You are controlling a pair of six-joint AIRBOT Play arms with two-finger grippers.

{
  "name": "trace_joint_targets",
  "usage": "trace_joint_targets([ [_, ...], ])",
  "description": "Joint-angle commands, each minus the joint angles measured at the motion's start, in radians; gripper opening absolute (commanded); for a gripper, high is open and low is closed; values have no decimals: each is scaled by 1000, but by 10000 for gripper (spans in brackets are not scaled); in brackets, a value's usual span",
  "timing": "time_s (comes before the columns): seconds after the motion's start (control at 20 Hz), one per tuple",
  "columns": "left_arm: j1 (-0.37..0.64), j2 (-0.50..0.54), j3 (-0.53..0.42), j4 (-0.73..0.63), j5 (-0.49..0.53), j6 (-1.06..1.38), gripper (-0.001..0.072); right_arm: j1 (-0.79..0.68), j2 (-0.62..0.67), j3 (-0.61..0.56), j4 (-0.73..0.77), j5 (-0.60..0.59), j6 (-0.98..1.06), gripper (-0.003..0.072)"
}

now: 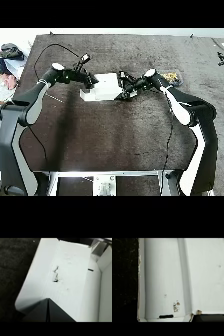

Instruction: Fold the box and place the chain.

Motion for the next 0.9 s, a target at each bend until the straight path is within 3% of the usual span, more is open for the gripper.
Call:
trace_joint_targets([
  [0.0, 22, 60, 13, 6, -70, 2, 11, 1, -1, 0, 1, 0, 1, 407],
  [0.2, 60, 101, 40, 148, -214, 29, 14, 1, -1, 0, 1, 1, 2, 407],
  [0.25, 63, 102, 42, 220, -248, 58, 166, 1, -1, 0, 1, 0, 1, 407],
  [0.3, 63, 101, 40, 299, -262, 69, 548, 1, -1, 0, 1, 0, 2, 407],
  [0.35, 57, 101, 32, 361, -258, 68, 668, 1, -1, 0, 1, 1, 2, 407],
  [0.5, 23, 98, 10, 487, -220, 70, 669, 0, -1, 0, 1, 1, 1, 407],
  [0.85, -35, 98, -80, 500, -121, 95, 668, 0, -1, 0, 2, 0, 2, 407],
])
